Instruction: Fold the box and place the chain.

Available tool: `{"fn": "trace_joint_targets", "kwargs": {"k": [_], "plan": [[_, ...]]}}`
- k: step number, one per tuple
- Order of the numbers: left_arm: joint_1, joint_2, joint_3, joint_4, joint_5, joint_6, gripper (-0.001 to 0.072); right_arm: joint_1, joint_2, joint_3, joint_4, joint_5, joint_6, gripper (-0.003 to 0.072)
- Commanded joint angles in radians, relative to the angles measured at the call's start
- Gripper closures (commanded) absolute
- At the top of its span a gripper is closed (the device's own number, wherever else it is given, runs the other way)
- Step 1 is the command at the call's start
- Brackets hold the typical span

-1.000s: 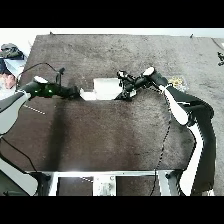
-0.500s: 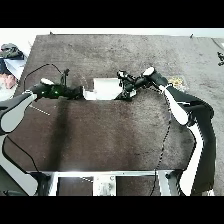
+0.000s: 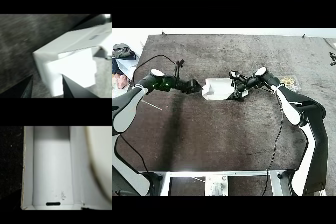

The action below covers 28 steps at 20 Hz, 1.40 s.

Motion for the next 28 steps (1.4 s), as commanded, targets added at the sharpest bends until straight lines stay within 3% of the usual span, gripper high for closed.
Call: {"fn": "trace_joint_targets", "kwargs": {"k": [1, 14, 20, 28], "plan": [[-0.002, 0.0, 0.032, -0.01, -0.04, 0.0, 0.0323, 0.0, 0.0, 0.0, 0.0, 0.0, 0.0, 0.0408], [-0.06, 0.001, 0.033, 0.039, -0.01, -0.06, 0.0322, 0.0, 0.0, 0.0, 0.0, 0.0, 0.0, 0.0407], [-0.132, 0.001, 0.118, 0.28, 0.019, -0.267, 0.0322, 0.0, 0.0, 0.0, 0.0, 0.0, 0.0, 0.0408], [-0.209, 0.001, 0.164, 0.432, 0.099, -0.491, 0.0322, 0.0, 0.0, 0.0, 0.0, 0.0, 0.0, 0.0407]]}}
